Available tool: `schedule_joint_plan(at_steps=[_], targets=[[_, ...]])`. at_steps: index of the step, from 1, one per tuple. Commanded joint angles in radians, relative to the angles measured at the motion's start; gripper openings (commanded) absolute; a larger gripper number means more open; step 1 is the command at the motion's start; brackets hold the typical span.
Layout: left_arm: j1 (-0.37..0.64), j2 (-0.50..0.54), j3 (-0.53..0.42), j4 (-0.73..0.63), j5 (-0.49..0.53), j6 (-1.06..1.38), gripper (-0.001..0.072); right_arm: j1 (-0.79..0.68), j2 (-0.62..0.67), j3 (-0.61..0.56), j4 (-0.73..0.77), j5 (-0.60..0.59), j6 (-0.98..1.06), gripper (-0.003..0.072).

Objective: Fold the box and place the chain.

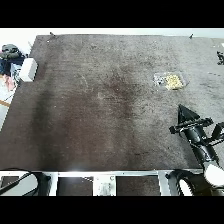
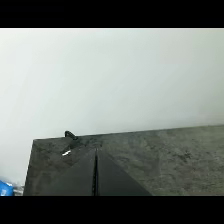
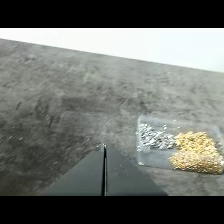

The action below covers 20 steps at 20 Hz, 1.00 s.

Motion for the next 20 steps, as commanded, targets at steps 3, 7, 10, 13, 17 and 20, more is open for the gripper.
schedule_joint_plan(at_steps=[3,7,10,13,17,20], targets=[[0.000,0.327,-0.351,-0.122,0.118,0.094,0.0004,0.000,0.001,0.000,0.000,-0.126,0.000,0.0014],[0.000,0.529,-0.562,-0.127,0.169,0.098,0.0004,0.000,0.001,0.000,0.000,-0.227,0.000,0.0014],[0.000,0.664,-0.676,-0.129,0.176,0.056,0.0005,0.000,0.001,0.000,0.000,-0.308,0.000,0.0014],[-0.001,0.755,-0.747,-0.127,0.200,0.013,0.0005,0.000,0.001,0.000,0.000,-0.382,0.000,0.0014],[-0.163,0.780,-0.759,-0.127,0.389,0.086,0.0004,0.000,0.001,0.000,0.000,-0.465,0.000,0.0014],[-0.309,0.780,-0.759,-0.127,0.439,0.137,0.0005,0.000,0.001,0.000,0.000,-0.498,0.000,0.0013]])
